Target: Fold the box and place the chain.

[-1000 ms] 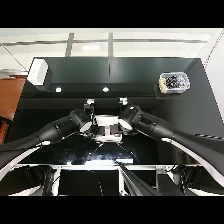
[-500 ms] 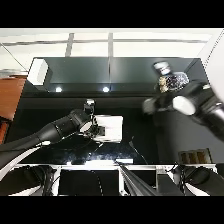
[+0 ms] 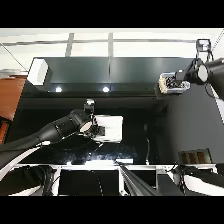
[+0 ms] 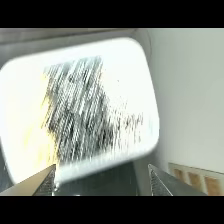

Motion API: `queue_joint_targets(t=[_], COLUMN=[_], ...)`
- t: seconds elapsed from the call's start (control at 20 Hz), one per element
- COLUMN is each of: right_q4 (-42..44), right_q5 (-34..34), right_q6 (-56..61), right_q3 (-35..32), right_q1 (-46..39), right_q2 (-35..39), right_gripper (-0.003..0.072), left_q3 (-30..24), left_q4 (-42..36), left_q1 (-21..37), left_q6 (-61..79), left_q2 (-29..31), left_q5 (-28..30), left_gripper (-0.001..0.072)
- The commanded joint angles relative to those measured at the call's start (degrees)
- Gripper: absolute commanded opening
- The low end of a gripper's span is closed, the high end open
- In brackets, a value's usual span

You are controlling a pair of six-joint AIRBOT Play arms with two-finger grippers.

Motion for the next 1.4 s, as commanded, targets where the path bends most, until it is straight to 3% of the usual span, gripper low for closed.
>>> queue_joint_targets(t=[0.0, 0.15, 0.3, 0.35, 0.45, 0.55, 0.65, 0.7, 0.95, 1.35], right_q4=[10.2, 11.5, 11.5, 11.4, 11.5, 12.0, 12.7, 13.0, 12.6, 12.5], right_q5=[-1.6, 0.7, 1.8, 2.7, 3.7, 4.0, 5.0, 5.7, 10.7, 12.3], right_q6=[-7.9, -9.8, -9.8, -10.0, -10.0, -10.2, -10.2, -10.3, -12.7, -15.6], right_q3=[12.5, 19.4, 20.4, 20.4, 20.4, 20.4, 20.5, 20.5, 23.8, 25.0], right_q1=[-5.2, -5.2, -5.1, -4.9, -4.7, -4.5, -4.4, -4.4, -4.5, -4.8], right_q2=[-15.1, -23.1, -26.4, -27.1, -27.8, -27.8, -27.8, -27.7, -24.5, -14.0], right_gripper=[0.0701, 0.0701, 0.0698, 0.0629, 0.058, 0.0406, 0.0173, 0.0018, 0.0025, 0.0022], left_q3=[0.0, 0.0, 0.0, 0.0, 0.0, 0.0, 0.0, 0.0, 0.0, 0.0], left_q4=[0.0, 0.2, 0.2, 0.2, 0.2, 0.2, 0.2, 0.2, 0.2, 0.2], left_q1=[0.0, 0.0, 0.0, 0.0, 0.0, 0.0, 0.0, 0.0, 0.0, 0.0], left_q6=[0.0, 0.0, 0.0, 0.0, 0.0, 0.0, 0.0, 0.0, 0.0, 0.0], left_q2=[0.0, 0.0, 0.0, 0.0, 0.0, 0.0, 0.0, 0.0, 0.0, 0.0], left_q5=[0.0, 0.1, 0.0, 0.0, 0.0, 0.0, 0.0, 0.0, 0.0, 0.0], left_gripper=[0.003, 0.003, 0.003, 0.003, 0.003, 0.0029, 0.003, 0.003, 0.003, 0.0029])
